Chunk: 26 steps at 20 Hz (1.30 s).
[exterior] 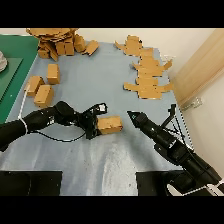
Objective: Fold the box.
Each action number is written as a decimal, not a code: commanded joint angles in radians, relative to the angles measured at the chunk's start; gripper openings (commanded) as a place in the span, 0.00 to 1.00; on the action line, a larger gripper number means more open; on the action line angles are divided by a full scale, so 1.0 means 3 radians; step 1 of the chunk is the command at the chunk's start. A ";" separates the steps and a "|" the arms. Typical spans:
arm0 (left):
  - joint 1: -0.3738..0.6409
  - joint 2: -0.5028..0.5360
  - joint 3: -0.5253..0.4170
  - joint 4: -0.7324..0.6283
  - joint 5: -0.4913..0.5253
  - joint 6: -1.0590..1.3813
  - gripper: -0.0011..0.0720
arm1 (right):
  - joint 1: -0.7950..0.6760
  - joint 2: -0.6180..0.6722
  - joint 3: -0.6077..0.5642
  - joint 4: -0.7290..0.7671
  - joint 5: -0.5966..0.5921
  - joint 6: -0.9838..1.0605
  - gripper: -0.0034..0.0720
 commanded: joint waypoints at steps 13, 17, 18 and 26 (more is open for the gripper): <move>0.2415 -0.0417 0.1465 -0.0009 0.0916 -0.1520 0.51 | -0.0001 0.0001 0.0003 -0.0006 -0.0025 0.0003 0.05; 0.2725 -0.0963 0.2265 0.0038 0.0601 -0.1765 0.51 | 0.0009 0.0000 0.0003 -0.0006 -0.0048 0.0003 0.05; 0.2747 -0.1115 0.2454 0.0244 0.0538 -0.1942 0.51 | 0.0009 0.0001 0.0003 -0.0006 -0.0075 0.0004 0.05; 0.2753 -0.1752 0.2871 0.1340 0.0362 -0.2829 0.51 | 0.0009 0.0001 0.0003 -0.0006 -0.0094 0.0003 0.05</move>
